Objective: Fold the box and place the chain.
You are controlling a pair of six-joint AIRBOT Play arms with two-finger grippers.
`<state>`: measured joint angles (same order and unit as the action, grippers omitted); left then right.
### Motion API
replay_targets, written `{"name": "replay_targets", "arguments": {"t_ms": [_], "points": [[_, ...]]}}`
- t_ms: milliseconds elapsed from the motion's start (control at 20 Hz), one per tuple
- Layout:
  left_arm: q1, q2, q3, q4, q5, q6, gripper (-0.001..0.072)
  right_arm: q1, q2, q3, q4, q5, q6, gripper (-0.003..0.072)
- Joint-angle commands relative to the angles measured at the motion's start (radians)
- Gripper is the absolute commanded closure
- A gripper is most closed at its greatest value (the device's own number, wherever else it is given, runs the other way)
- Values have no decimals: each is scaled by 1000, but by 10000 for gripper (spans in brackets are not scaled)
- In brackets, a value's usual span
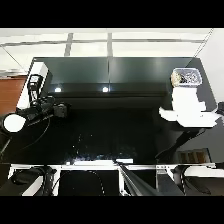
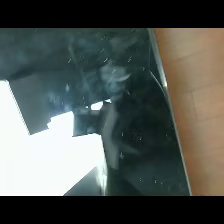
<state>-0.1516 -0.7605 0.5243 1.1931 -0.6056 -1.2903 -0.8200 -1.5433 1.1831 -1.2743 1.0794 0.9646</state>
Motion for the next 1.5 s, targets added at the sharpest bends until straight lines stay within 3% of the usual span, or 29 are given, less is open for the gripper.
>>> {"name": "replay_targets", "arguments": {"t_ms": [0, 250, 400, 650, 800, 950, 1100, 1300, 1450], "points": [[1, 0, 0, -8, -1, 0, 2, 8, -3, 3, 46, 124, -49, 680], [1, 0, 0, -9, -5, 0, 2, 22, -2, -3, 338, 380, -82, 672], [1, -6, 0, -9, -4, 0, 2, 103, 56, -92, 457, 413, -84, 672], [0, -71, 0, -119, -56, 2, 5, 317, 314, -478, 827, 224, -291, 672], [-8, -121, 0, -198, -66, 5, 5, 513, 513, -770, 1072, -75, -414, 672], [-6, -192, 31, -362, -119, 60, 8, 742, 620, -962, 1256, -376, -454, 672], [-5, -364, 143, -542, -324, 236, 11, 939, 622, -997, 1278, -497, -455, 672], [-5, -599, 285, -556, -472, 256, 11, 1075, 622, -996, 1286, -571, -454, 672], [-5, -708, 351, -568, -556, 258, 10, 1110, 622, -996, 1286, -572, -454, 672]]}}
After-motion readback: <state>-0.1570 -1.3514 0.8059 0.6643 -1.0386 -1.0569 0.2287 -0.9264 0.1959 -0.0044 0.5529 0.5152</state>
